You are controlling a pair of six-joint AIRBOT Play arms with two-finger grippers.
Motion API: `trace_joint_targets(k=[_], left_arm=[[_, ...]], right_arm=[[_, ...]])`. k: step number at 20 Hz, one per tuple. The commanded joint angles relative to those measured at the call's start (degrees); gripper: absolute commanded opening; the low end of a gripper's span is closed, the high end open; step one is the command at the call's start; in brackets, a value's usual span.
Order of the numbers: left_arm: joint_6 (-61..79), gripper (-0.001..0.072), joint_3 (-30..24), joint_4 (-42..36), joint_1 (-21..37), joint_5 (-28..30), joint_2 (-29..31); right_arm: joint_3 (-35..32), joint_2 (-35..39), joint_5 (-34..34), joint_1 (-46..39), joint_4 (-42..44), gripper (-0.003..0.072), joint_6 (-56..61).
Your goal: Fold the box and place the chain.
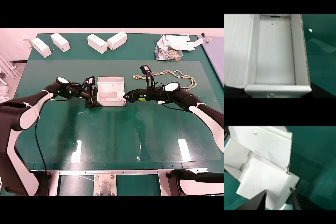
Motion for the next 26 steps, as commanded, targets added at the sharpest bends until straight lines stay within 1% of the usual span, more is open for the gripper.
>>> trace_joint_targets(k=[1,8,15,26], left_arm=[[0.0,0.0514,0.04,0.0,0.0,-0.02,-0.02],[0.0,0.0513,0.07,0.0,0.0,-0.09,0.0],[0.0,0.0513,0.04,0.0,0.0,-0.09,-0.02],[0.0,0.0514,0.04,0.0,0.0,-0.13,0.0]], right_arm=[[0.04,-0.07,0.04,0.07,-0.04,0.0384,2.56],[0.07,-2.14,0.04,1.36,-0.02,0.0382,4.26],[2.21,-2.21,0.09,1.53,0.13,0.0379,5.09],[2.34,-2.4,-0.04,3.19,-0.09,0.0374,7.23]])
